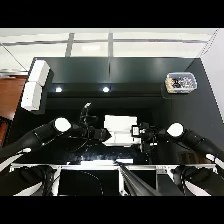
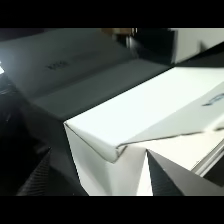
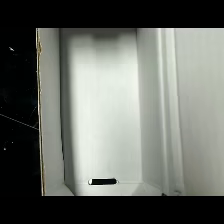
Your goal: Fold the box and place the chain.
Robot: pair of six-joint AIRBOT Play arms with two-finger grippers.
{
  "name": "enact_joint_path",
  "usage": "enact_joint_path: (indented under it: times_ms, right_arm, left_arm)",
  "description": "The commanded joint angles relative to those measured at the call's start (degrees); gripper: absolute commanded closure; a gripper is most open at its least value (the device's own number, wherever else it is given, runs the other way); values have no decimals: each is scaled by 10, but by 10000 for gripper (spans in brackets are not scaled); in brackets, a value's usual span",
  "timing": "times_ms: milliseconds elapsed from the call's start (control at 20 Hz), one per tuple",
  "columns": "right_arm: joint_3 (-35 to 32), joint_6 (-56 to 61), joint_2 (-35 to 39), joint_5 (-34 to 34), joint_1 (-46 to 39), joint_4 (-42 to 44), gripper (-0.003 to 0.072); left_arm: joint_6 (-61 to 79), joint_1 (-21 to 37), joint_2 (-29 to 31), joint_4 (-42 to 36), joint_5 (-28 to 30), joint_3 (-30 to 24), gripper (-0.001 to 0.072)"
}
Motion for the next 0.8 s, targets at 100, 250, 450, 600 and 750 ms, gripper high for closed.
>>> enact_joint_path:
  times_ms: [100,250,450,600,750]
  right_arm:
    - [0,0,0,0,0,0,378]
    - [0,0,0,0,0,0,378]
    - [0,0,0,0,0,0,378]
    - [0,0,0,0,0,0,378]
    - [0,0,0,0,0,0,378]
  left_arm:
    - [-338,-66,-2,313,-60,76,28]
    - [-390,-87,-3,355,-82,113,222]
    - [-422,-113,-30,356,-105,141,327]
    - [-436,-130,-78,356,-151,171,333]
    - [-462,-141,-106,371,-157,192,381]
